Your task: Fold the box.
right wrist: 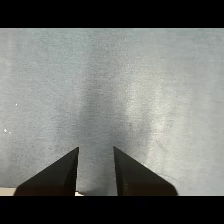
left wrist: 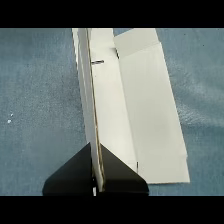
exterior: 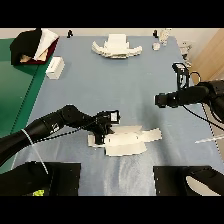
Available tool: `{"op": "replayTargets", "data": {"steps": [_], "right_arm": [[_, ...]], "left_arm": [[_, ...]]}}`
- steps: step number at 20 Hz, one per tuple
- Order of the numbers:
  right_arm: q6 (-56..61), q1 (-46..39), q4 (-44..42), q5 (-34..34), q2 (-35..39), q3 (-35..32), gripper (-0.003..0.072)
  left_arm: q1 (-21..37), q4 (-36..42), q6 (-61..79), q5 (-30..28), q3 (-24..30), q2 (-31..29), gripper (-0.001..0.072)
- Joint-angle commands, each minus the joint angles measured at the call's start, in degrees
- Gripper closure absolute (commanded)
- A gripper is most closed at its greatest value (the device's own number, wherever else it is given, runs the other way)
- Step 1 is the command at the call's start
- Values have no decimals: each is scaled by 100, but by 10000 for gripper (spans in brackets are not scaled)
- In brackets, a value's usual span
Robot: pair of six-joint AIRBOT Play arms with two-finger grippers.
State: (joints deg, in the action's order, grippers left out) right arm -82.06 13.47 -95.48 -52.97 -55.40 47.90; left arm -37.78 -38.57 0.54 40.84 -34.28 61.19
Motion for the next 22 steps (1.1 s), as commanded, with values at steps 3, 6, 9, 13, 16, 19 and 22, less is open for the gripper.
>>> {"op": "replayTargets", "data": {"steps": [3,6,9,13,16,19,22], "right_arm": [[2,0,2,0,0,4,343],[2,0,0,0,-2,4,343],[2,0,-57,0,-2,4,343],[2,0,-57,0,-2,4,343],[2,0,-57,0,-2,4,343],[2,0,-61,-2,-2,4,343],[0,2,-105,-4,-2,4,345]], "left_arm": [[7,-308,9,127,-133,-20,697],[122,-297,9,313,-262,-20,697],[184,-302,61,313,-262,-20,698],[181,-295,247,326,-267,-13,697],[179,-297,238,358,-260,-7,697],[179,-299,-175,426,-260,0,697],[179,-295,-229,483,-260,-2,697]]}}
